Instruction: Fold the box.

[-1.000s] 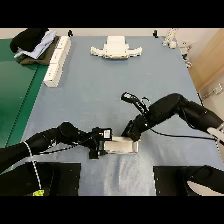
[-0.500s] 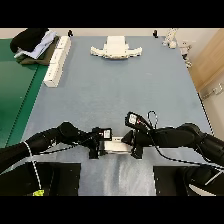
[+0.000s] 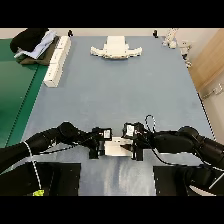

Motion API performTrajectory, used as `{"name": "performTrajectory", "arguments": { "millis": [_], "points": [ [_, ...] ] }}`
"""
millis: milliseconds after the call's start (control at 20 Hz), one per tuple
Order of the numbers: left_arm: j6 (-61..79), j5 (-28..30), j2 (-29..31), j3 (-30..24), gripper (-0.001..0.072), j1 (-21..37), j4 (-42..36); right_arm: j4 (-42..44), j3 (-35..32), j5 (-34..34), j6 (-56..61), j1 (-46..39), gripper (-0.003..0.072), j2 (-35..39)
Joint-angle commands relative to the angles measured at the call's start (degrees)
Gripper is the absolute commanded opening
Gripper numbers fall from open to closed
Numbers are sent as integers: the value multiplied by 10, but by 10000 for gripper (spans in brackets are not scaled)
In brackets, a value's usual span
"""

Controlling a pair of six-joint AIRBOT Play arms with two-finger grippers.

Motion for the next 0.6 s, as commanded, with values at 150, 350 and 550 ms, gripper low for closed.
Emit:
{"name": "performTrajectory", "arguments": {
  "millis": [150, 350, 550],
  "points": [
    [0, 0, 0, 0, 401, 0, 0, -3, 5, 2, -64, 40, 488, -21],
    [0, 0, 0, 0, 401, 0, 0, -6, 5, 18, -97, 41, 591, -44],
    [0, 0, 0, 0, 400, 0, 0, -45, 7, 47, -100, 41, 591, -45]
  ]
}}
